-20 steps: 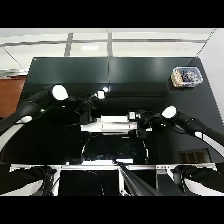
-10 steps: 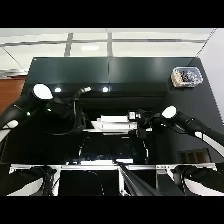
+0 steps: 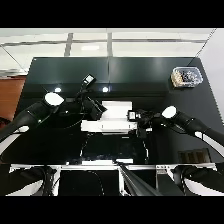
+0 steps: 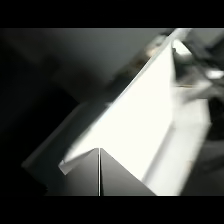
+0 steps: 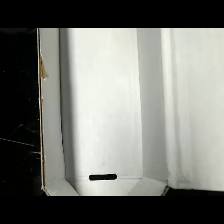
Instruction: Fold the box and place the chain.
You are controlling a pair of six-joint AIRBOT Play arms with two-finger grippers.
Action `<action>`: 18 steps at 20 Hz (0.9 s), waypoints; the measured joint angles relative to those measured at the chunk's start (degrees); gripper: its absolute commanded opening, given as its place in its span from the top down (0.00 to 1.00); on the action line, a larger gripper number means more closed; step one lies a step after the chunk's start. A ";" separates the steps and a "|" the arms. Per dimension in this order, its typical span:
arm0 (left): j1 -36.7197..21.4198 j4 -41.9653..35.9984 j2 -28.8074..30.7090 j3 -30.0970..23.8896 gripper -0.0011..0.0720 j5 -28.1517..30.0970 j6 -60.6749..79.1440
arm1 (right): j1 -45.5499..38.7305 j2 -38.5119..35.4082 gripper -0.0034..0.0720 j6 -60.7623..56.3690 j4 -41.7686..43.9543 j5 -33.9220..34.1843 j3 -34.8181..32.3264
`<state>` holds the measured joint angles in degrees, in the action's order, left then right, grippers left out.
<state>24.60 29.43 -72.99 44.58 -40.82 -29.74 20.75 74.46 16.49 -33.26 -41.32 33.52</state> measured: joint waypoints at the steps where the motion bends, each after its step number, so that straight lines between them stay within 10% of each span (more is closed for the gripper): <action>1: -0.13 0.44 -1.11 -0.07 0.95 0.35 -0.22 | 0.00 0.00 0.65 0.00 0.00 0.00 0.00; 10: -0.59 1.53 -7.82 0.74 0.95 -5.46 -2.54 | 0.00 0.00 0.65 0.07 -0.07 -0.15 0.00; 18: -4.42 17.68 5.16 5.79 0.94 -10.23 -12.92 | 0.00 0.00 0.65 0.00 0.07 0.13 -0.02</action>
<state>20.18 47.11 -67.83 50.37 -51.05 -42.65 20.75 74.46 16.49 -33.19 -41.19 33.50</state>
